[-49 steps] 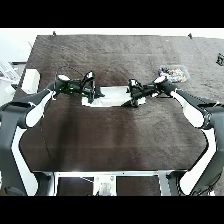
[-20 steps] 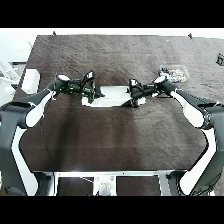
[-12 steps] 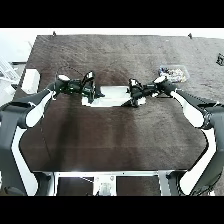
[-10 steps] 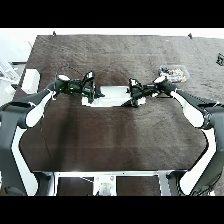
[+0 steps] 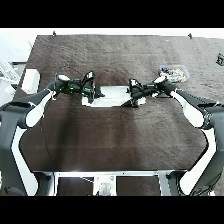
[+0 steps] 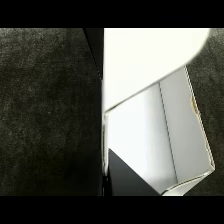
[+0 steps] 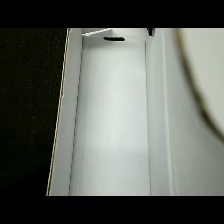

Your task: Fold the box and place the chain.

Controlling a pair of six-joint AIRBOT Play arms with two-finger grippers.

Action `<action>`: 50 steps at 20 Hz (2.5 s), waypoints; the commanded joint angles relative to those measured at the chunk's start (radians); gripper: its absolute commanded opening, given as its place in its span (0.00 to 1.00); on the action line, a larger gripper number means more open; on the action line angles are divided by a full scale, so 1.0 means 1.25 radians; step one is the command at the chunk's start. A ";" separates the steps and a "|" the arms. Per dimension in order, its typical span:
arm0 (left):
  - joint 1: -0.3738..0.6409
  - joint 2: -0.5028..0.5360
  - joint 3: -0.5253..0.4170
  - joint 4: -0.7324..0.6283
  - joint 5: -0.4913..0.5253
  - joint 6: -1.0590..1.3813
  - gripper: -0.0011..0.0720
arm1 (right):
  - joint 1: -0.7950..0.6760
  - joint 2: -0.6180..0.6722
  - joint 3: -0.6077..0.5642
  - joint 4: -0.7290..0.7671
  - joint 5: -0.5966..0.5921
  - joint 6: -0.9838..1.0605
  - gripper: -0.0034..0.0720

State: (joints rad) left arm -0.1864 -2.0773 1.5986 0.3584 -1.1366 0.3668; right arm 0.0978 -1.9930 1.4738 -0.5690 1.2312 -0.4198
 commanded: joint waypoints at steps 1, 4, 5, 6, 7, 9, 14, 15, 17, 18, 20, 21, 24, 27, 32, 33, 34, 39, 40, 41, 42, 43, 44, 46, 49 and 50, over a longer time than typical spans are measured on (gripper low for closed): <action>0.000 -0.001 0.000 0.000 0.001 0.000 0.04 | 0.000 0.000 0.000 0.000 0.000 0.000 0.82; 0.000 -0.001 0.000 0.000 0.001 0.000 0.04 | 0.000 0.000 0.000 0.000 0.000 0.000 0.82; 0.000 -0.001 0.000 0.000 0.001 0.000 0.04 | 0.000 0.000 0.000 0.000 0.000 0.000 0.82; 0.000 -0.001 0.000 0.000 0.001 0.000 0.04 | 0.000 0.000 0.000 0.000 0.000 0.000 0.82; 0.000 -0.001 0.000 0.000 0.001 0.000 0.04 | 0.000 0.000 0.000 0.000 0.000 0.000 0.82; 0.000 -0.001 0.000 0.000 0.002 0.000 0.04 | 0.000 0.000 0.000 0.000 0.000 0.000 0.82; 0.000 -0.001 0.000 -0.032 0.002 0.000 0.05 | 0.000 0.000 0.000 0.000 0.000 0.000 0.82; 0.000 0.000 0.000 -0.038 0.001 0.000 0.05 | 0.000 0.000 0.000 0.000 0.000 0.000 0.82; 0.000 0.002 0.000 -0.042 0.002 0.000 0.05 | 0.000 0.000 0.000 0.000 0.000 0.000 0.82; 0.000 0.002 0.000 -0.043 0.003 0.001 0.05 | 0.000 0.000 0.000 0.000 0.000 0.000 0.82; 0.000 0.002 0.000 -0.049 0.006 0.000 0.47 | 0.000 0.000 0.000 0.000 0.000 0.000 0.82; 0.000 0.002 0.000 -0.049 0.006 0.000 0.49 | 0.000 0.000 0.000 0.000 0.000 0.000 0.82; 0.000 0.002 0.001 -0.049 0.009 0.001 0.49 | 0.000 0.000 0.000 0.000 0.000 0.000 0.82; 0.003 0.007 0.002 -0.050 0.008 0.000 0.49 | 0.000 0.000 0.000 0.000 0.000 0.000 0.82; 0.039 0.022 0.013 -0.047 -0.041 -0.027 0.50 | 0.000 0.000 0.000 0.000 0.000 0.000 0.82; 0.050 0.022 0.017 -0.047 -0.063 -0.035 0.50 | 0.000 0.000 0.000 0.000 0.000 0.000 0.82; 0.064 0.022 0.023 -0.045 -0.089 -0.038 0.50 | 0.000 0.000 0.000 0.000 0.000 0.000 0.82; 0.146 0.044 0.023 -0.036 -0.184 -0.043 0.50 | 0.000 0.000 0.000 0.000 0.000 0.000 0.82; 0.161 0.049 0.027 -0.037 -0.222 -0.043 0.48 | 0.000 0.000 0.000 0.000 0.000 0.000 0.82; 0.171 0.057 0.027 -0.038 -0.261 -0.041 0.23 | 0.000 0.000 0.000 0.000 0.000 0.000 0.82; 0.179 0.067 0.027 -0.038 -0.304 -0.035 0.04 | 0.000 0.000 0.000 0.000 0.000 0.000 0.82; 0.179 0.081 0.027 -0.038 -0.331 -0.034 0.04 | 0.000 0.000 0.000 0.000 0.000 0.000 0.82; 0.177 0.095 0.026 -0.037 -0.344 -0.036 0.04 | 0.000 0.000 0.000 0.000 0.000 0.000 0.82; 0.163 0.136 0.026 -0.036 -0.344 -0.036 0.04 | 0.000 0.000 0.000 0.000 0.000 0.000 0.82; 0.129 0.209 0.014 -0.035 -0.338 -0.051 0.04 | 0.000 0.000 0.000 0.000 0.000 0.000 0.82; 0.115 0.237 -0.004 -0.035 -0.324 -0.050 0.04 | 0.000 0.000 0.000 0.000 0.000 0.000 0.82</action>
State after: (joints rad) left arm -0.0139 -1.8568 1.6169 0.3126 -1.5421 0.3145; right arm 0.0975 -1.9930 1.4738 -0.5686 1.2308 -0.4198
